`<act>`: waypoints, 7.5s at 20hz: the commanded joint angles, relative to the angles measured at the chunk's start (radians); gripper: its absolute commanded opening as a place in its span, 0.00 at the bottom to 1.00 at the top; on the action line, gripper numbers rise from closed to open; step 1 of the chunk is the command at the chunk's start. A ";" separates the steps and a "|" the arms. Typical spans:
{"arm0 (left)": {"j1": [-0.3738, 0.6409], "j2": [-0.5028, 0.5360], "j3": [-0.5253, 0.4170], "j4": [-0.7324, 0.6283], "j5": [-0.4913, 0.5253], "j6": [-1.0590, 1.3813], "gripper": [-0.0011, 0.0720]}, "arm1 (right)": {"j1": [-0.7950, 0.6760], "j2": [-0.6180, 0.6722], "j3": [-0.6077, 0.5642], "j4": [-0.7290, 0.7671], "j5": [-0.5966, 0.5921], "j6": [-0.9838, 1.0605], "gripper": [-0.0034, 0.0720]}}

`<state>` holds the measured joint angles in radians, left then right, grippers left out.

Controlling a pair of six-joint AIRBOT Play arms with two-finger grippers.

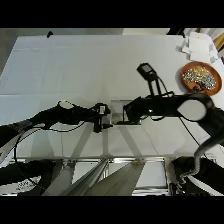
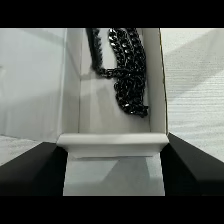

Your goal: Fold the box and place the chain.

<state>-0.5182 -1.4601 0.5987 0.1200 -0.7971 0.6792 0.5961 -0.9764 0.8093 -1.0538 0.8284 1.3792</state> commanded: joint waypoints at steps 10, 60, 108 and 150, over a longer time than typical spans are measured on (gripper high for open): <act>0.000 0.000 0.000 0.000 0.000 0.000 0.11 | 0.001 -0.212 0.001 -0.011 0.066 -0.030 0.20; 0.000 0.000 0.000 0.000 0.000 0.000 0.11 | -0.416 -0.084 0.001 -0.225 0.188 -0.039 0.06; -0.001 0.000 0.000 0.000 0.000 0.000 0.11 | -0.314 -0.004 0.007 -0.142 0.317 -0.160 0.34; 0.000 0.000 0.000 0.000 0.000 0.000 0.11 | -0.485 -0.271 -0.088 -0.529 -0.011 0.110 0.44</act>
<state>-0.5182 -1.4601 0.5987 0.1200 -0.7971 0.6796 0.1116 -1.2827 0.7208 -1.5833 0.8482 1.4910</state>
